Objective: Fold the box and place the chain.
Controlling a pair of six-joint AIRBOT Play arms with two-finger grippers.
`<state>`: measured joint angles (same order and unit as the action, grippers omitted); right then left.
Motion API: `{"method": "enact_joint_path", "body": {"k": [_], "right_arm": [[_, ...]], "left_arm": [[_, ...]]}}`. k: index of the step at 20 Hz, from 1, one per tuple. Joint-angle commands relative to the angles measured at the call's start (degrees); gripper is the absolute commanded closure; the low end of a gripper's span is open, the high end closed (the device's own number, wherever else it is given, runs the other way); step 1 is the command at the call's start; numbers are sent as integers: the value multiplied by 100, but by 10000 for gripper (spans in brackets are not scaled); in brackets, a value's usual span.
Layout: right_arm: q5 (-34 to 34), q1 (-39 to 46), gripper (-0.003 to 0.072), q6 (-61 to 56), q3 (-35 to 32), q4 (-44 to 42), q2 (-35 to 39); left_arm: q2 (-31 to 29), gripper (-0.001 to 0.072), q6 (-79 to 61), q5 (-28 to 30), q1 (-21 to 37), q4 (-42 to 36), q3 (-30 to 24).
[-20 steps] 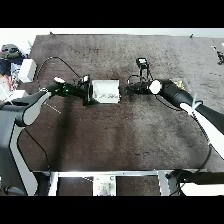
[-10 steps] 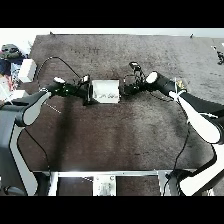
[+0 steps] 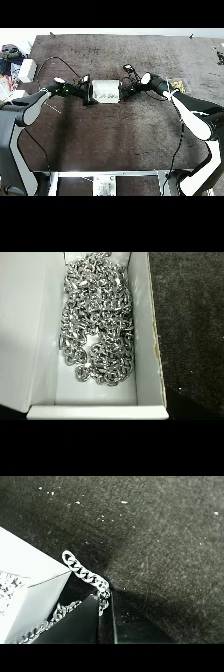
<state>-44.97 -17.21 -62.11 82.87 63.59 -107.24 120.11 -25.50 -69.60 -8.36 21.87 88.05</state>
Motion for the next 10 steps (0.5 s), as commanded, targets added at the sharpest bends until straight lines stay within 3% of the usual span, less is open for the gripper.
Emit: {"method": "enact_joint_path", "body": {"k": [1,10], "right_arm": [[-166,-39,670,-140,-2,385,68],[-920,-264,671,-321,-2,-85,1838]], "left_arm": [[2,479,-2,0,0,0,-2],[2,479,-2,-2,0,0,-2]]}}
